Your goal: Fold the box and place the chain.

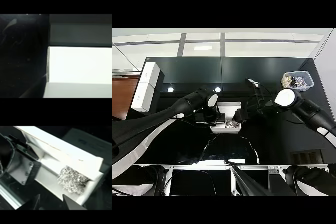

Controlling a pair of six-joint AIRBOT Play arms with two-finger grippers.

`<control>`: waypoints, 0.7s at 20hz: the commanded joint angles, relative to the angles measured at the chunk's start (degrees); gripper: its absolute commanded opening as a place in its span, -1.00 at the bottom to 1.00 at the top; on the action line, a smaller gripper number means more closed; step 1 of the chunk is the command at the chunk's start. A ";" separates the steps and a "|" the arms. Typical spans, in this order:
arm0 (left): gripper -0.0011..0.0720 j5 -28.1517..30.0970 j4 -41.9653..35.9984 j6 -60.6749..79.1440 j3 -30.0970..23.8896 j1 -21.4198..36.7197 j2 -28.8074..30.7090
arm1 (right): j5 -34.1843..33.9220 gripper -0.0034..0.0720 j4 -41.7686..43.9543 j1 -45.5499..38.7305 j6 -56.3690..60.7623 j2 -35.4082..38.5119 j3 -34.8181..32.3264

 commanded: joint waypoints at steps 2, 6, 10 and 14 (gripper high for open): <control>-0.89 -0.37 0.00 0.00 0.02 0.02 -0.04 | 7.04 -0.02 -5.68 -9.40 -0.22 5.99 1.68; -0.89 -0.44 0.02 0.09 0.00 0.02 -0.04 | 10.64 -0.02 -16.72 -18.32 2.54 14.03 1.38; -0.89 -1.09 0.09 0.09 0.00 0.04 -0.04 | 9.62 -0.02 -17.22 -18.69 2.54 14.99 0.59; -0.89 -0.70 0.70 0.02 0.02 0.09 0.02 | 7.76 -0.02 -17.03 -18.58 2.54 14.99 -0.79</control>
